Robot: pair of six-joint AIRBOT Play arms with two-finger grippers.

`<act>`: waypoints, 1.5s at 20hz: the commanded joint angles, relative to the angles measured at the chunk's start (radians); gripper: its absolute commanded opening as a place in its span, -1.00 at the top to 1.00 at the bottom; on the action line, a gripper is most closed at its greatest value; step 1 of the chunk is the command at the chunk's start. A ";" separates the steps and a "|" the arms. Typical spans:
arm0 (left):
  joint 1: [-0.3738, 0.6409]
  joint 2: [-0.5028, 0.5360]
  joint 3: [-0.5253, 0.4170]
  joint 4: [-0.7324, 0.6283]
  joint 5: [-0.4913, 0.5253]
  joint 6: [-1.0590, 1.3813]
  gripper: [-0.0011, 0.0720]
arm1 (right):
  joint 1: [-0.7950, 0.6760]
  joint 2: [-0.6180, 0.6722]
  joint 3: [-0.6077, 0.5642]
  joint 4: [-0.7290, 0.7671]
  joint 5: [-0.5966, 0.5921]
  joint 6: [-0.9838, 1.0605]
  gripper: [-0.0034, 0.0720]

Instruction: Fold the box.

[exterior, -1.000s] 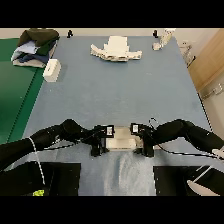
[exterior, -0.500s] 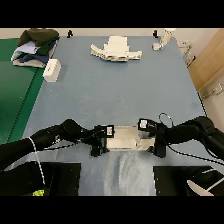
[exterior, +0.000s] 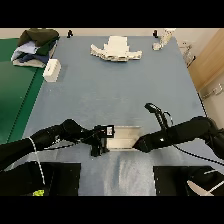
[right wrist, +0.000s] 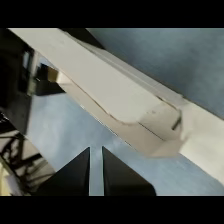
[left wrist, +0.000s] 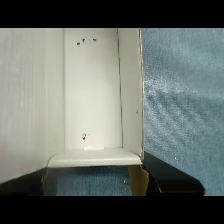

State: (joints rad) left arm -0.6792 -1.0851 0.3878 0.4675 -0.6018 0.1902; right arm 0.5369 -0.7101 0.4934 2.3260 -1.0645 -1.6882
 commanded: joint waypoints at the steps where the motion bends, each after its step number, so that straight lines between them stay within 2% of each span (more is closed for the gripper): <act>1: 0.000 0.000 0.000 0.000 0.000 0.000 -0.46 | 0.046 -0.070 0.029 0.174 0.278 0.100 0.58; 3: 0.000 0.000 0.000 0.000 0.000 0.000 -0.46 | 0.029 -0.112 0.057 0.151 0.402 0.104 0.57; 4: 0.000 0.000 0.000 0.000 0.000 0.000 -0.46 | 0.011 -0.139 0.064 0.150 0.428 0.104 0.57; 12: 0.000 0.000 0.000 0.000 0.000 0.000 -0.46 | -0.012 -0.408 0.067 0.107 0.365 0.090 0.57; 16: 0.000 0.000 0.000 0.000 0.000 0.000 -0.46 | 0.007 -0.460 0.068 0.101 0.349 0.043 0.57; 23: 0.000 0.000 0.000 0.000 0.000 0.000 -0.46 | 0.006 -0.393 0.080 0.101 0.347 -0.038 0.57; 26: 0.000 0.000 0.000 0.000 0.000 0.000 -0.46 | 0.005 -0.278 0.104 0.090 0.322 -0.090 0.57; 30: 0.000 0.000 0.000 0.000 0.000 0.000 -0.46 | 0.005 -0.099 0.109 -0.034 0.214 -0.102 0.57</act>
